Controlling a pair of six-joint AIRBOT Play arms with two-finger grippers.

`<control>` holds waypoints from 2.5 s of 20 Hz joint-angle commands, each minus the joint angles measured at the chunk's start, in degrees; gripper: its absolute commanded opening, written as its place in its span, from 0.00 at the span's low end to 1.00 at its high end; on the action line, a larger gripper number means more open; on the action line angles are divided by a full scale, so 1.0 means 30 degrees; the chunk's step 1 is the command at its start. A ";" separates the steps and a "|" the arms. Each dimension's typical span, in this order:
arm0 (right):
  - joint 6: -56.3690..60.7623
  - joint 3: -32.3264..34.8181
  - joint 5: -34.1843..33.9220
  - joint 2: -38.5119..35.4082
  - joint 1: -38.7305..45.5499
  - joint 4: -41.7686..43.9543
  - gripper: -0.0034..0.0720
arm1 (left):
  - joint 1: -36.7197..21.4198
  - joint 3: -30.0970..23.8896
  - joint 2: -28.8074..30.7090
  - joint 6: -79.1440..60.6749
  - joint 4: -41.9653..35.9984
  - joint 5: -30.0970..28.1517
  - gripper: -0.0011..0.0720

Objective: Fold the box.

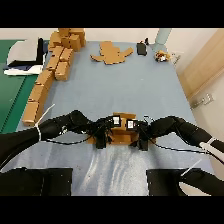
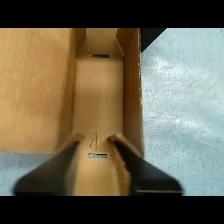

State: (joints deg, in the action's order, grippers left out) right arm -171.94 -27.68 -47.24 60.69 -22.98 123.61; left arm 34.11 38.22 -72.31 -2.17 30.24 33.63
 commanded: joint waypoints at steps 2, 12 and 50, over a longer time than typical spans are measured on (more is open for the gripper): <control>0.0000 0.0007 0.0007 -0.0015 0.0000 0.0000 0.68 | 0.0066 0.0015 -0.0146 0.0015 -0.0087 0.0007 0.84; 0.0000 0.0007 0.0000 -0.0015 0.0000 0.0000 0.68 | 0.0022 0.0080 0.0539 0.4124 0.2310 0.0022 0.09; 0.0000 0.0007 0.0000 -0.0015 0.0000 0.0000 0.68 | -0.3650 -0.1661 0.1923 2.1179 0.2339 0.3759 0.04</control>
State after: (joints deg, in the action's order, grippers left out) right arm -171.96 -27.68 -47.27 60.69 -22.98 123.61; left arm 21.71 32.56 -66.41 63.20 38.37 46.17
